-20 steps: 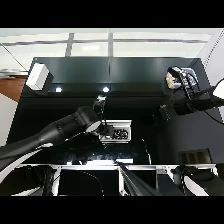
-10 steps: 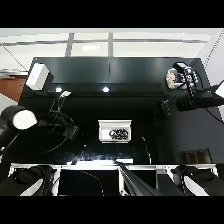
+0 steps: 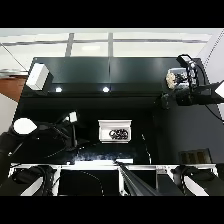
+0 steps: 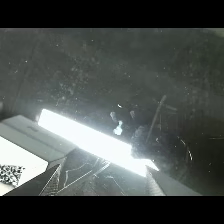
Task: Fold the box and place the chain.
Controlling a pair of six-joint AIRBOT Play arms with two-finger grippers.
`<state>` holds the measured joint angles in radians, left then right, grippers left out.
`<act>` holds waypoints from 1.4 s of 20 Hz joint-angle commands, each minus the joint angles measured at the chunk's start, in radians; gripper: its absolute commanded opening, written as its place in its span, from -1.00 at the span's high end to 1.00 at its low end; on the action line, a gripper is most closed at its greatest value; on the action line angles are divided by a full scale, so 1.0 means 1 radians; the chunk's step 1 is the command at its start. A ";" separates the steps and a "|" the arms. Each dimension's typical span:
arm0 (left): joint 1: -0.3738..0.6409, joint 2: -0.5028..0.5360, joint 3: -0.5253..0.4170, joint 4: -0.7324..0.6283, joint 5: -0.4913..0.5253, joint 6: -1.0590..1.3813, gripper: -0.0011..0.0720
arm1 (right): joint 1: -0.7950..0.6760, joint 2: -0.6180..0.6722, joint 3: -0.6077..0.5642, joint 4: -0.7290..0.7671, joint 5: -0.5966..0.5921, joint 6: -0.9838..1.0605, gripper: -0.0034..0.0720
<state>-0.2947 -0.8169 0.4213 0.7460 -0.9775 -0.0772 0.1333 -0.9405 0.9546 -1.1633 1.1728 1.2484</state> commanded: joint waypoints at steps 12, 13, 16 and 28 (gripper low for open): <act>-0.097 -0.274 0.002 -0.302 0.150 0.342 -0.95 | 0.050 0.001 0.001 0.001 -0.016 0.001 -0.73; -0.097 -0.277 0.007 -0.305 0.144 0.342 -0.95 | 0.050 0.001 0.001 0.001 -0.016 0.001 -0.73; -0.097 -0.293 0.023 -0.306 0.136 0.342 -0.95 | 0.050 0.001 0.001 0.002 -0.018 0.000 -0.73; -0.116 -0.317 0.027 -0.308 0.130 0.362 -0.95 | 0.050 0.001 0.001 0.001 -0.022 0.001 -0.73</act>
